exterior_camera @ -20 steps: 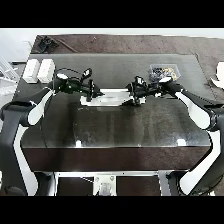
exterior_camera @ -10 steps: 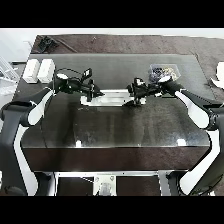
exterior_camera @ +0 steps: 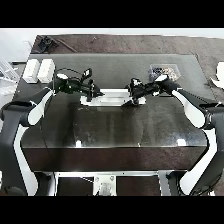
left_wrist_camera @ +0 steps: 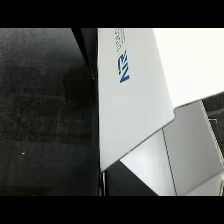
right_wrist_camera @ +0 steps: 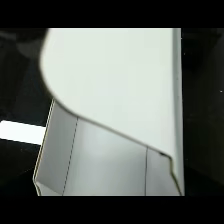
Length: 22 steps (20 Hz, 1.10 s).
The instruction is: Fold the box and place the chain.
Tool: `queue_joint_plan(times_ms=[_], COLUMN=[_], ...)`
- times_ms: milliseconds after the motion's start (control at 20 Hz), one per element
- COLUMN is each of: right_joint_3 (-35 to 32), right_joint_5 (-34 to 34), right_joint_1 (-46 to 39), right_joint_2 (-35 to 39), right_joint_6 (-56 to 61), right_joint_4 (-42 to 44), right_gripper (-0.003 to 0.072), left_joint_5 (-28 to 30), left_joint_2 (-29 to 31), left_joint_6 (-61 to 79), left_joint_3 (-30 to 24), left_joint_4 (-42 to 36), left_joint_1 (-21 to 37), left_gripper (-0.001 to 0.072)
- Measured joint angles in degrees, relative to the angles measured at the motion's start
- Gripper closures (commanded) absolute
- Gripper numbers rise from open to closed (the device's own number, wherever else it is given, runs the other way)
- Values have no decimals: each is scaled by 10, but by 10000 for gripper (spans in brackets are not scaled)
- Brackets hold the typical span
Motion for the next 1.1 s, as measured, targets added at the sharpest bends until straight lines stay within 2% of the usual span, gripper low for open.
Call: queue_joint_plan(times_ms=[150, 250, 450, 500, 1100], right_joint_3=[3, 4, 4, 4, 4], right_joint_5=[0, 0, 1, 1, 0], right_joint_1=[0, 0, 0, 0, 0], right_joint_2=[-2, -3, -3, -4, -4], right_joint_6=[8, 10, 14, 15, 16], right_joint_4=[-7, -9, -10, -10, -11], right_gripper=[15, 75, 75, 122, 123], left_joint_5=[0, 0, 0, 0, 0], left_joint_2=[0, 0, 0, 0, 0], left_joint_6=[0, 0, 0, 0, 0], left_joint_3=[0, 0, 0, 0, 0], left_joint_4=[0, 0, 0, 0, 0], left_joint_1=[0, 0, 0, 0, 0], left_gripper=[689, 689, 689, 689, 689])
